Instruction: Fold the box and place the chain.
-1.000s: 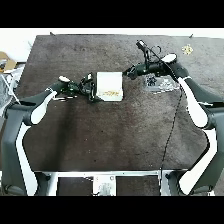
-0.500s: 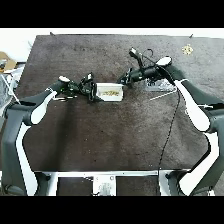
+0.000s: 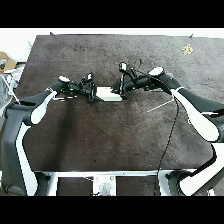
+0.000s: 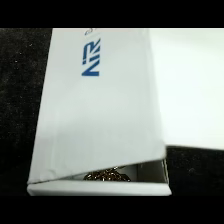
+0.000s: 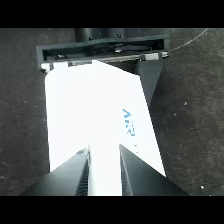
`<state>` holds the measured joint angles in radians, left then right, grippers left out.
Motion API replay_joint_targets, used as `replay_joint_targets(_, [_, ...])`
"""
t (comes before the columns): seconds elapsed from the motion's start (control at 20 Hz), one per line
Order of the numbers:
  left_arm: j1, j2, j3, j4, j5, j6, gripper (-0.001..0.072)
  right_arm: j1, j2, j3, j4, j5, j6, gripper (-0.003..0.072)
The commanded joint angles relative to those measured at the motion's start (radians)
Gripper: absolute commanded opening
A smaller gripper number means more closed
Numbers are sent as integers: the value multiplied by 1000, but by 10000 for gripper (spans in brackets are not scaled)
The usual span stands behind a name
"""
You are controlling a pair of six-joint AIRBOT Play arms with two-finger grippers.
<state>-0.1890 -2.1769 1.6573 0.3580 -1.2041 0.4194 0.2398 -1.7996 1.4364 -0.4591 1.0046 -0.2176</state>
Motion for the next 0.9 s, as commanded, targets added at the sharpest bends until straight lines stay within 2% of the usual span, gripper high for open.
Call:
replay_joint_targets(0.0, [0,0,0,0,0,0,459,6,2,-16,13,4,-61,426])
replay_joint_targets(0.05, [0,0,0,0,1,0,459,6,-3,-16,11,12,-60,429])
replay_joint_targets(0.1, [0,0,0,0,0,0,459,6,-8,-16,10,12,-60,375])
replay_joint_targets(0.3, [0,0,0,0,0,0,459,6,-11,-16,-8,-8,-68,376])
replay_joint_targets(0.55, [0,0,0,0,0,0,459,6,-10,-14,-33,-108,-79,375])
replay_joint_targets(0.85, [0,0,0,0,0,0,458,6,6,-13,-7,-105,-79,374])
